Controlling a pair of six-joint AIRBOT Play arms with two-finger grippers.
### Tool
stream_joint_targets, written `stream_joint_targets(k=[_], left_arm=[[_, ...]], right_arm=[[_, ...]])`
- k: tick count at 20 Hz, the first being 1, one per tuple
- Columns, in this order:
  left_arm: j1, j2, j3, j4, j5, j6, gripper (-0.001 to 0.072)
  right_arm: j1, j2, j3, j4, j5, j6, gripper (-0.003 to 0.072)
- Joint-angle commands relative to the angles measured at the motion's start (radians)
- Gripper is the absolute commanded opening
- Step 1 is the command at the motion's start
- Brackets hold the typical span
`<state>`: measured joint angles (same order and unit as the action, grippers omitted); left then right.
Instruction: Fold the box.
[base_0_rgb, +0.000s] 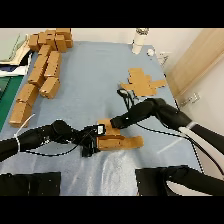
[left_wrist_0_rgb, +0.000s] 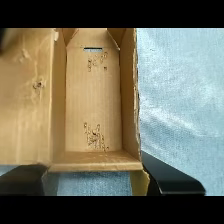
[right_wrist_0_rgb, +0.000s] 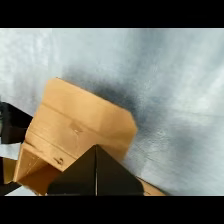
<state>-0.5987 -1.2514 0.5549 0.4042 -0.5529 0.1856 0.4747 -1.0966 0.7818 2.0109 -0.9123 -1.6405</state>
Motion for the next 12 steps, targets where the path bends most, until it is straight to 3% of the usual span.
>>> stream_joint_targets(k=[1,2,4,5,6,7,12], left_arm=[[0.000,0.000,0.001,0.000,0.001,0.000,0.0528],[0.000,0.000,0.001,0.000,0.001,0.000,0.0528],[0.000,0.000,0.001,0.000,0.001,0.000,0.0528],[0.000,0.000,0.001,0.000,0.001,0.000,0.0528],[0.000,0.000,0.001,0.000,0.001,0.000,0.0528],[0.000,0.000,0.001,0.000,0.001,0.000,0.0528],[0.000,0.000,0.001,0.000,0.002,0.000,0.0528]], right_arm=[[0.001,0.172,0.006,-0.157,-0.101,-0.010,0.0003],[0.001,0.216,0.003,-0.186,-0.171,-0.055,0.0003],[0.001,0.304,-0.040,-0.166,-0.346,-0.346,0.0004],[0.001,0.344,-0.079,-0.148,-0.390,-0.454,0.0099],[0.001,0.386,-0.129,-0.148,-0.384,-0.490,0.0339],[0.001,0.412,-0.175,-0.158,-0.360,-0.529,0.0448],[0.002,0.391,-0.328,-0.195,-0.125,-0.695,0.0487]])
